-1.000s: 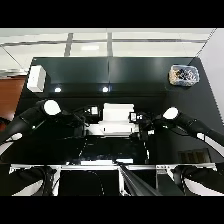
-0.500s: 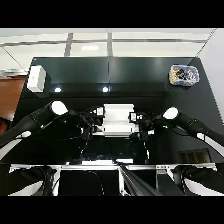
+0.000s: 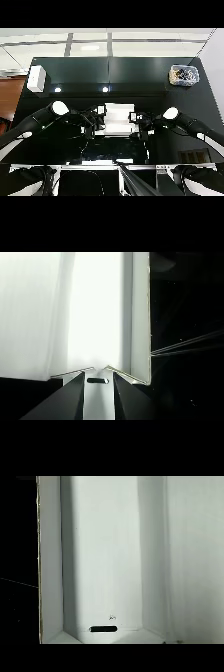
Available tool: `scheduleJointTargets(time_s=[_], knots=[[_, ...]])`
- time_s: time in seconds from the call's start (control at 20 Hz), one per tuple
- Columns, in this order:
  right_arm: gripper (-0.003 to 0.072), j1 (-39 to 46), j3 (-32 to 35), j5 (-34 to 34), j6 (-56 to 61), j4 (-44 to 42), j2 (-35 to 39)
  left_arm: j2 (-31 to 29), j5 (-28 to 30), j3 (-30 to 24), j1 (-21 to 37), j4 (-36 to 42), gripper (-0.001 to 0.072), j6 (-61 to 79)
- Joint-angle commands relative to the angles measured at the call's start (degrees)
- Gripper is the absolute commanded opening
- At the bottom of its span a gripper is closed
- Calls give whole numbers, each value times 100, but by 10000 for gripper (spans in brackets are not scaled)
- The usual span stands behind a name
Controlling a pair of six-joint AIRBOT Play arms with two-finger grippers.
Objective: Fold the box and place the chain.
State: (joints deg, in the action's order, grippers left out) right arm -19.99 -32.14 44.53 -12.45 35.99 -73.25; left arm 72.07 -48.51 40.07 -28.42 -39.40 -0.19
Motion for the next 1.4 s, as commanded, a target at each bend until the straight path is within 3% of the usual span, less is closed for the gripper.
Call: scheduleJointTargets(time_s=[0.0, 0.15, 0.3, 0.6, 0.7, 0.75, 0.8, 0.85, 0.9, 0.95, 1.05, 1.1, 1.15, 1.2, 1.25, 1.35], knots=[[429, -2, 2, 0, 0, -2, -4, 166, 411, 2, -179, 291, 225, 2], [429, -2, 2, 0, 0, -2, -4, 422, 466, 37, -330, 350, 225, -9], [429, -2, 2, 0, 0, -2, -4, 428, 195, 37, -326, 323, 225, -22], [429, 0, 2, 2, 0, 0, -4, 428, 223, 39, -326, 236, 222, -22], [429, -2, 2, 4, 0, 0, -4, 428, 254, 39, -326, 236, 74, -17], [429, -2, 2, 2, 0, -2, -4, 428, 271, 39, -326, 238, 119, -22], [429, -2, 2, 2, 0, 0, -4, 428, 291, 39, -332, 238, 359, -22], [429, -2, 2, 2, 0, 0, -4, 428, 297, 39, -337, 234, 392, -22], [429, -2, 2, 2, 0, 0, -4, 426, 282, 46, -337, 227, 234, -22], [429, -2, 2, 2, 0, 0, -4, 428, 282, 48, -337, 229, 155, -20], [429, -2, 2, 2, 0, 0, -4, 426, 264, 57, -334, 232, 404, -26], [429, -2, 2, 2, 0, 0, -4, 417, 184, 74, -306, 214, 403, -28], [429, -2, 2, 2, 0, -2, -4, 380, 76, 111, -260, 131, 393, -85], [429, -2, 2, 2, 0, 0, -4, 297, -114, 210, -181, -181, 145, -474], [429, -2, 2, 2, 0, -2, -4, 205, -426, 365, -70, -614, 32, -927], [429, -2, 2, 2, 0, -2, -4, -35, -1147, 664, 291, -1419, 30, -2157]])
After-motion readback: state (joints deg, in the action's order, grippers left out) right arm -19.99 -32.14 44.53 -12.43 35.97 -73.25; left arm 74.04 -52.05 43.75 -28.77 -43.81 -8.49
